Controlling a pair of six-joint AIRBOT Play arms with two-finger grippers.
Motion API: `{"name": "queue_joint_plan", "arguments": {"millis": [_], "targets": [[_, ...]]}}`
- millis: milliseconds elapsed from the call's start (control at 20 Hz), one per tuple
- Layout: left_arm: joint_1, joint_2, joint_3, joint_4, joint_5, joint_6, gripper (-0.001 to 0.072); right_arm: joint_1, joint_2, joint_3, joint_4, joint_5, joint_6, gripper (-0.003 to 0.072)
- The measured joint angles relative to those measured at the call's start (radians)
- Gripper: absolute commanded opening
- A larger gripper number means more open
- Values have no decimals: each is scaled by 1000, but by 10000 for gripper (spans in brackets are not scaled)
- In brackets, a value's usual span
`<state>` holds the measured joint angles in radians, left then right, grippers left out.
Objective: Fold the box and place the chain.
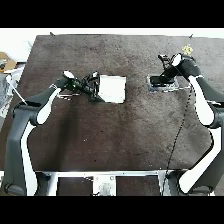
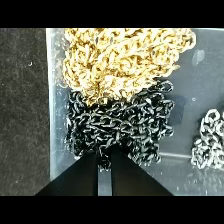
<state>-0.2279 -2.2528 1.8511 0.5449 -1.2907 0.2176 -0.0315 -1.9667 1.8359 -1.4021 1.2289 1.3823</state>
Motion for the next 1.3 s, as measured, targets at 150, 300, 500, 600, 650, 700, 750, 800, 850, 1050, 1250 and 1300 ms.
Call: {"name": "queue_joint_plan", "arguments": {"millis": [150, 300, 500, 600, 650, 700, 750, 800, 850, 1050, 1250, 1300], "targets": [[0, 0, 0, 0, 0, 0, 388, 0, 46, 0, 0, 1, 0, -1], [0, 0, 0, 0, 0, 0, 389, 0, 130, 0, 9, -1, 0, -1], [0, 0, 0, 0, 0, 0, 388, 2, 282, 0, 26, -10, -15, -1], [0, 0, 0, 0, 0, 0, 388, 6, 373, 0, 32, -42, -23, -1], [0, 0, 0, 0, 0, 0, 388, 11, 420, 0, 34, -68, -29, -1], [0, 0, 0, 0, 0, 0, 388, 20, 473, 0, 37, -106, -32, -1], [0, 0, 0, 0, 0, 0, 389, 31, 524, 0, 39, -152, -40, -1], [0, 0, 0, 0, 0, 0, 389, 43, 569, 0, 39, -200, -43, -2], [0, 0, 0, 0, 0, 0, 388, 60, 617, 0, 40, -260, -51, -1], [0, 0, 0, 0, 0, 0, 388, 144, 750, 0, 40, -516, -84, -2], [0, 0, 0, 0, 0, 0, 388, 250, 797, 0, 38, -734, -136, -2], [0, 0, 0, 0, 0, 0, 388, 279, 802, 0, 38, -774, -148, -2]]}}
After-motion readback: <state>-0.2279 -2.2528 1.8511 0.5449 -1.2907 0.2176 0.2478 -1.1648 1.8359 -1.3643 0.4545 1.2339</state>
